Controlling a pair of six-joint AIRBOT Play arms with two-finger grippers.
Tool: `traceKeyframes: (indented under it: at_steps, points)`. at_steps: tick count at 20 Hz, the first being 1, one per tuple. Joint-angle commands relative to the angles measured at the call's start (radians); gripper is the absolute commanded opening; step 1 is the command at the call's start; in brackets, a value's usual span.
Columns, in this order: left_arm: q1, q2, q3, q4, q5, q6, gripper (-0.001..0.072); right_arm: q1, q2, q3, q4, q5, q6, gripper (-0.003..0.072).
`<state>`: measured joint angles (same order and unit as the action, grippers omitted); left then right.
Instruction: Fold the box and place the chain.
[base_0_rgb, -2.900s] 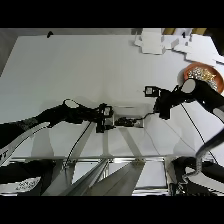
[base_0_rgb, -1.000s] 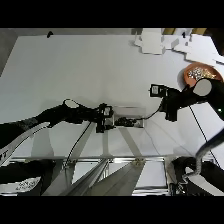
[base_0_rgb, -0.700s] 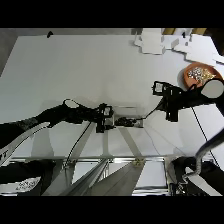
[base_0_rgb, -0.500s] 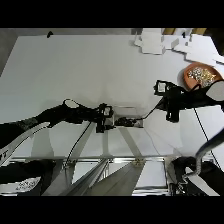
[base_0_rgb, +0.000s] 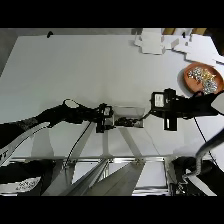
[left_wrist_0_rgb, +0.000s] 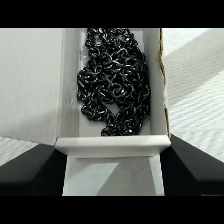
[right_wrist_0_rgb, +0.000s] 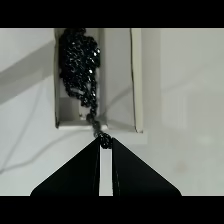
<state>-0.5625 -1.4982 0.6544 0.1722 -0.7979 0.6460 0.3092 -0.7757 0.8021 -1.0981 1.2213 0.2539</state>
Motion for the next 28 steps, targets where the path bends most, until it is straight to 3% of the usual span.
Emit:
traceKeyframes:
  at_steps: [1,9,17,23,28]
  points:
    - [0.0,0.0,0.0,0.0,0.0,0.0,0.0136,0.043,0.027,0.001,0.015,-0.001,0.0,0.0022]
    - [0.0,0.0,0.0,0.0,0.0,0.0,0.0136,0.045,0.036,0.001,0.248,-0.054,-0.032,0.0022]
    - [0.0,0.0,0.0,0.0,0.0,0.0,0.0136,0.045,-0.003,-0.026,0.35,-0.106,-0.046,0.0022]
    - [0.0,0.0,0.0,0.0,0.0,0.0,0.0136,0.045,-0.135,-0.094,0.349,-0.182,-0.046,0.0026]
    - [0.0,0.0,0.0,0.0,0.0,0.0,0.0136,0.045,-0.241,-0.124,0.335,-0.203,-0.046,0.019]
